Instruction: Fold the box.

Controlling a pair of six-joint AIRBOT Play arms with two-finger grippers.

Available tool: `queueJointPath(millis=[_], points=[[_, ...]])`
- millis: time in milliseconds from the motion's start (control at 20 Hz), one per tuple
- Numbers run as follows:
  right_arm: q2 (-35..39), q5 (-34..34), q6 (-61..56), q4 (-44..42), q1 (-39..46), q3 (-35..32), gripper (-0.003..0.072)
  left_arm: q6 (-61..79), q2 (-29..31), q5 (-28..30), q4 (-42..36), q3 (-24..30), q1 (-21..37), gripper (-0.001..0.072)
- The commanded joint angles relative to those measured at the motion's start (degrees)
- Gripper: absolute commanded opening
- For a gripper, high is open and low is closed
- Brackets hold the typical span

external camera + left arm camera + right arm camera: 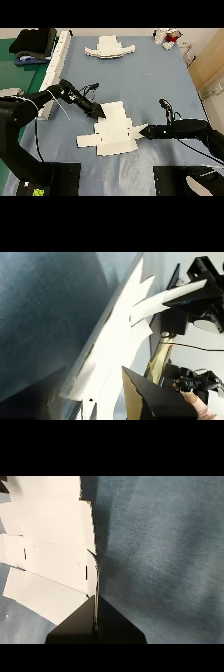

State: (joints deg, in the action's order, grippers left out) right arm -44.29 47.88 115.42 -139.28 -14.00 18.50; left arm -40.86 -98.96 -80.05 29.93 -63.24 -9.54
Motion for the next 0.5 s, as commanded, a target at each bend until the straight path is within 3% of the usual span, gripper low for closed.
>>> queueJointPath(millis=[0, 50, 100, 450], points=[[-0.04, 0.00, -0.02, 0.24, -0.07, -0.02, 0.0005, 0.83, -0.31, -3.26, 0.07, -1.22, 1.31, 0.0470], [-0.04, 0.00, -0.02, 0.24, -0.07, -0.02, 0.0005, 1.40, -0.31, -3.89, 0.09, -1.42, 1.79, 0.0235], [-0.04, -0.02, -0.02, 0.24, -0.07, -0.02, 0.0005, 2.86, -0.31, -5.03, 0.04, -1.42, 2.05, 0.0120], [-0.04, -0.04, -0.02, 0.24, -0.07, -0.02, 0.0005, 5.18, -0.39, -6.45, 0.11, -1.40, -0.42, 0.0125]])
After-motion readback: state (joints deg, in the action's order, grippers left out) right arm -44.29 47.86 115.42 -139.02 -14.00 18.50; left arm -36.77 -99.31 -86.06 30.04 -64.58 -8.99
